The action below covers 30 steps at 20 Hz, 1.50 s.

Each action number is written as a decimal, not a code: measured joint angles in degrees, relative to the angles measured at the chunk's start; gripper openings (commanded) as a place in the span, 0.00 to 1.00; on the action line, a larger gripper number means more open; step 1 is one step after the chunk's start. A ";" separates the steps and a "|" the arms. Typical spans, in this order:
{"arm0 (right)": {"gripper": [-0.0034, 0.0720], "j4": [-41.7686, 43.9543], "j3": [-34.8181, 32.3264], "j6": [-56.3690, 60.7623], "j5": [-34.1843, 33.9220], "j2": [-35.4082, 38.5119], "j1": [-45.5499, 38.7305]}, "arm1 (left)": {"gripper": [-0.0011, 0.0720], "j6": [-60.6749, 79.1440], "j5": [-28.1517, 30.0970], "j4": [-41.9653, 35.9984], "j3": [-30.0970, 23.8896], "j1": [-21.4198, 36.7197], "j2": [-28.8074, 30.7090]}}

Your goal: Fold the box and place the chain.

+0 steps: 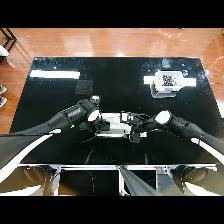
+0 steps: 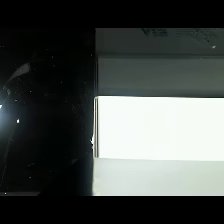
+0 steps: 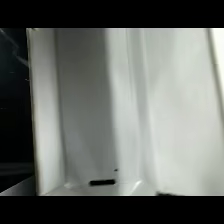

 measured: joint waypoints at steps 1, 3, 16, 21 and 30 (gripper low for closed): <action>0.96 -1.79 0.02 0.70 0.59 0.94 0.00 | 0.05 0.02 0.00 0.00 0.00 0.00 0.00; 0.96 -6.03 0.00 2.82 1.57 2.29 -0.04 | 0.05 0.02 -0.02 0.00 0.00 0.00 0.00; 0.45 -10.73 0.00 6.12 2.89 3.76 0.37 | 0.05 -0.02 -0.20 0.17 0.00 0.00 0.00; 0.30 -7.13 0.00 6.25 0.37 3.78 2.12 | 0.05 0.00 -0.52 0.26 0.00 0.00 0.00; 0.30 -0.72 0.00 7.28 -1.88 2.64 3.02 | 0.05 0.00 -0.35 0.24 0.00 0.00 0.00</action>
